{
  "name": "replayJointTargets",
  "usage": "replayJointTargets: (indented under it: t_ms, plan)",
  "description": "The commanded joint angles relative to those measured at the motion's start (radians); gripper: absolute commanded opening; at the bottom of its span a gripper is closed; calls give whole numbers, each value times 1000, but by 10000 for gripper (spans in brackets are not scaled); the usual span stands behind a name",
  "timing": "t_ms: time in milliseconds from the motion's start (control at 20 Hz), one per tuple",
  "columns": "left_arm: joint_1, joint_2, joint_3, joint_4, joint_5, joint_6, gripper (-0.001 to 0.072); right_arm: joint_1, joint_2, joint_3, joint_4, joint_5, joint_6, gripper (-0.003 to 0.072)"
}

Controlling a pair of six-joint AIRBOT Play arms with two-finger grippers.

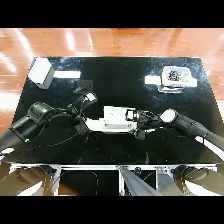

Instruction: Fold the box and place the chain.

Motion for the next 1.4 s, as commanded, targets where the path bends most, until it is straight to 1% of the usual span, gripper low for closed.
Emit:
replayJointTargets:
  t_ms: [0,100,150,200,250,350,400,450,500,600,750,850,1000,1200,1350]
  plan:
    - [150,19,-64,-387,-63,300,21,0,0,0,1,0,0,549]
    - [253,19,-65,-590,8,488,21,0,0,0,1,-1,0,549]
    - [287,18,-65,-630,56,548,21,0,0,0,2,0,0,549]
    - [300,18,-65,-622,89,574,21,0,0,0,2,0,0,549]
    - [299,16,-68,-600,97,592,21,0,0,0,2,0,1,549]
    - [271,6,-68,-596,87,694,35,0,0,0,1,0,0,549]
    - [251,1,-68,-588,69,735,215,0,0,0,1,0,0,549]
    - [225,-6,-68,-578,31,744,502,0,0,0,1,0,0,549]
    - [198,-13,-68,-566,-19,746,637,0,0,0,1,0,0,549]
    - [145,-26,-68,-518,-74,789,636,0,0,0,1,0,0,549]
    - [84,-46,-68,-455,-91,903,636,0,0,0,2,-2,0,549]
    - [70,-50,-68,-417,-117,904,635,0,0,0,2,-4,0,549]
    - [75,-64,-69,-420,-118,901,634,0,0,0,1,-4,0,549]
    - [66,-136,-68,-431,-122,902,634,0,0,0,2,-4,0,549]
    - [53,-155,-68,-458,-132,902,634,0,0,0,2,-4,0,549]
